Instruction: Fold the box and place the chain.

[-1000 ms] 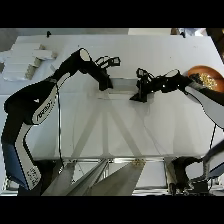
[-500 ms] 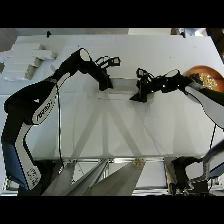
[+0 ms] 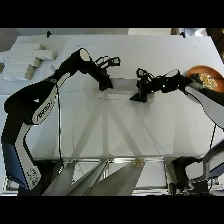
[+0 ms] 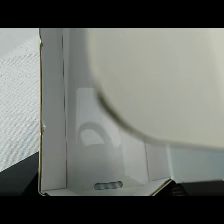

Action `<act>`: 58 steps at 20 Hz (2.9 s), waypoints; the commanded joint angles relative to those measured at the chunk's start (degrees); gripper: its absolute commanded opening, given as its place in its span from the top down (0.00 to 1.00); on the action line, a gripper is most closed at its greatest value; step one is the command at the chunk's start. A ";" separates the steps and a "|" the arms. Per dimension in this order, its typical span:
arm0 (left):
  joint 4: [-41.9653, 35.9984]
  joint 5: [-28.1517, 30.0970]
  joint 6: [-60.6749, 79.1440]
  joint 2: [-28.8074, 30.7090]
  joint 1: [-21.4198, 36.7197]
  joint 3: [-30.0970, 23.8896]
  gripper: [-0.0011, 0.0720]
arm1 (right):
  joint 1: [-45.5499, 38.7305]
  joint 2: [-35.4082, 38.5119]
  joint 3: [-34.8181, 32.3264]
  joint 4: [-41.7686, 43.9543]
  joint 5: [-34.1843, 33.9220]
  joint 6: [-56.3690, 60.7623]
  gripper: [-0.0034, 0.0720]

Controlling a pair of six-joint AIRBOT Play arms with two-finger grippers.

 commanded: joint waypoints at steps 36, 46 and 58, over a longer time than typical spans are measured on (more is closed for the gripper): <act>-6.38 -20.48 -6.32 21.86 2.25 -7.19 0.97 | 0.04 0.04 0.00 0.04 0.04 0.00 0.30; -20.68 15.80 15.47 16.11 -6.23 -17.00 0.98 | 0.04 0.04 0.00 0.04 0.07 -0.02 0.30; -24.57 45.59 -0.42 11.19 -6.10 -17.00 0.98 | 0.04 0.04 0.00 0.04 0.07 -0.02 0.30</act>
